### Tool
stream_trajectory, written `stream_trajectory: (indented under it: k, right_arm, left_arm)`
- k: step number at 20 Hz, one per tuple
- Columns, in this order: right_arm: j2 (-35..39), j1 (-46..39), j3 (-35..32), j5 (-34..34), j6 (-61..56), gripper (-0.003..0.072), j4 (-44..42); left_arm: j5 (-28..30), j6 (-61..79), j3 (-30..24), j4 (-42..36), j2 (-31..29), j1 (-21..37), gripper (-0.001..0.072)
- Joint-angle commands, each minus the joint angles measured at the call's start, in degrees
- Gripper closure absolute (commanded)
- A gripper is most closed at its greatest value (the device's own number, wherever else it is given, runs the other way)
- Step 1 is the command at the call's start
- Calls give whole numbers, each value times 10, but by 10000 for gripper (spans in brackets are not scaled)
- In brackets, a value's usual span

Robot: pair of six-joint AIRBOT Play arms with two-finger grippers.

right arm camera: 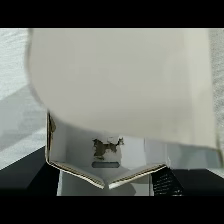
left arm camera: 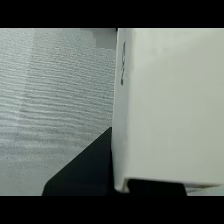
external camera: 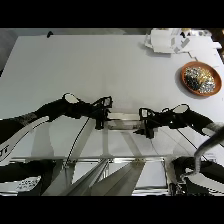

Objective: Fold the box and place the chain.

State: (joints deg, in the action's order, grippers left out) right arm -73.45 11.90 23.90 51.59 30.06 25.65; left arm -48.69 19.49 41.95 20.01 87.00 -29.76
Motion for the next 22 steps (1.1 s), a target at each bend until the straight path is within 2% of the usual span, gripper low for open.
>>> stream_trajectory:
  k: [1,5,6,7,8,9,13,14,15,17,18,21,22]
  right_arm:
    - [0,0,0,0,0,347,0]
    - [0,0,0,0,0,347,0]
    - [0,0,0,0,0,347,0]
    - [0,0,0,0,0,347,0]
    - [0,0,0,0,0,347,0]
    - [0,0,0,0,0,347,0]
    - [0,0,0,1,0,347,0]
    - [0,0,0,0,0,347,0]
    - [0,0,0,0,0,347,0]
    - [0,0,0,0,0,347,0]
    - [0,0,0,0,0,347,0]
    - [0,0,1,0,0,347,0]
    - [0,0,1,0,0,347,0]
  left_arm:
    - [0,0,0,0,0,0,701]
    - [0,0,0,4,-1,1,683]
    - [0,0,0,4,-2,1,570]
    - [1,0,0,4,-5,2,379]
    - [1,-3,0,6,-12,4,255]
    - [1,-13,0,11,-20,7,192]
    - [0,-38,0,56,-68,33,181]
    - [0,-61,0,69,-82,41,122]
    - [-1,-86,0,85,-94,46,110]
    - [-22,-141,0,134,-122,55,113]
    - [-41,-173,0,160,-140,56,180]
    - [-100,-237,0,216,-203,54,472]
    - [-116,-244,0,222,-225,54,604]
